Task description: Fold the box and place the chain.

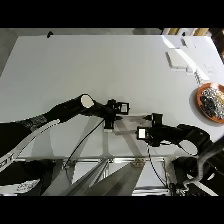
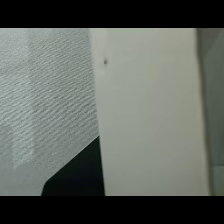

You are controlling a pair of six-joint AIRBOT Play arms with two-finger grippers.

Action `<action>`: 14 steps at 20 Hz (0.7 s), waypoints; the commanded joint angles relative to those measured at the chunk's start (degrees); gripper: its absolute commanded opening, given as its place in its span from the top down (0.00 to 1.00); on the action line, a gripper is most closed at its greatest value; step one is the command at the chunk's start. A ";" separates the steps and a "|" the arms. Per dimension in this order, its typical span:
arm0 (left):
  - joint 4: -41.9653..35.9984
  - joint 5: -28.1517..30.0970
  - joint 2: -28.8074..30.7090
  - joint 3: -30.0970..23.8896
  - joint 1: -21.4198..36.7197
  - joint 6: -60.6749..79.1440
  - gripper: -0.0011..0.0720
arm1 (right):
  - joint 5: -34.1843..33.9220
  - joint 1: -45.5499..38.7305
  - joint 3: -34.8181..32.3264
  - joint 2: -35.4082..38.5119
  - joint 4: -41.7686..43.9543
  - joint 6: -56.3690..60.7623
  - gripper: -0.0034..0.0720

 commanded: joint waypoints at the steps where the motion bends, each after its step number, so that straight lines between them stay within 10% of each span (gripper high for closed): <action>1: 0.02 -0.02 -0.02 0.02 -0.04 0.02 0.97 | 2.58 -3.13 2.25 -0.22 2.34 -0.33 0.03; 14: 0.00 -0.02 -0.02 0.02 -0.04 0.00 0.97 | 10.73 -18.93 4.70 -8.07 17.88 -20.26 0.04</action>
